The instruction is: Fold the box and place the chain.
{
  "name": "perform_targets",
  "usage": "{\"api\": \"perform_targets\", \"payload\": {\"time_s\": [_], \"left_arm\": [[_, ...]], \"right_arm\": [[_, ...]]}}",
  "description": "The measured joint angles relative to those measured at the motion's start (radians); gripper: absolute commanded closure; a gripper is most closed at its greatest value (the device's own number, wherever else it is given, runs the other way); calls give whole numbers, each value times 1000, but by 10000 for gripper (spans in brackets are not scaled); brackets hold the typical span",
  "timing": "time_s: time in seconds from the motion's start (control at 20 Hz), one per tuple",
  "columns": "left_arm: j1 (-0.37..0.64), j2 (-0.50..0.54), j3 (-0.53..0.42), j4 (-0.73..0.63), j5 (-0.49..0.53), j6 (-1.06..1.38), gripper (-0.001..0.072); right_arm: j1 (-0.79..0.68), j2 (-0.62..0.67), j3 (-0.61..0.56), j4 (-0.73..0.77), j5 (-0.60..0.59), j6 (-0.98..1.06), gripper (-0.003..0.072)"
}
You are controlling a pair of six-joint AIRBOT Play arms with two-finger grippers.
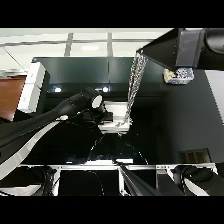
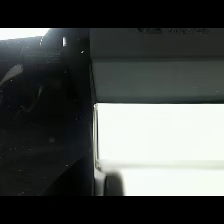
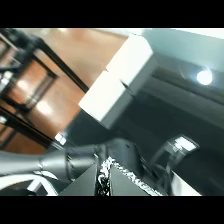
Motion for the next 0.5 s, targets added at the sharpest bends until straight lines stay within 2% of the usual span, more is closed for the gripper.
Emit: {"api": "perform_targets", "payload": {"time_s": [0.3, 0.5], "left_arm": [[0, 0, 0, 0, 0, 0, 681], [0, 0, 0, 0, 0, 0, 681]], "right_arm": [[1, -12, -16, 73, -11, -39, 668], [1, -24, -137, 30, 8, -42, 667]]}}
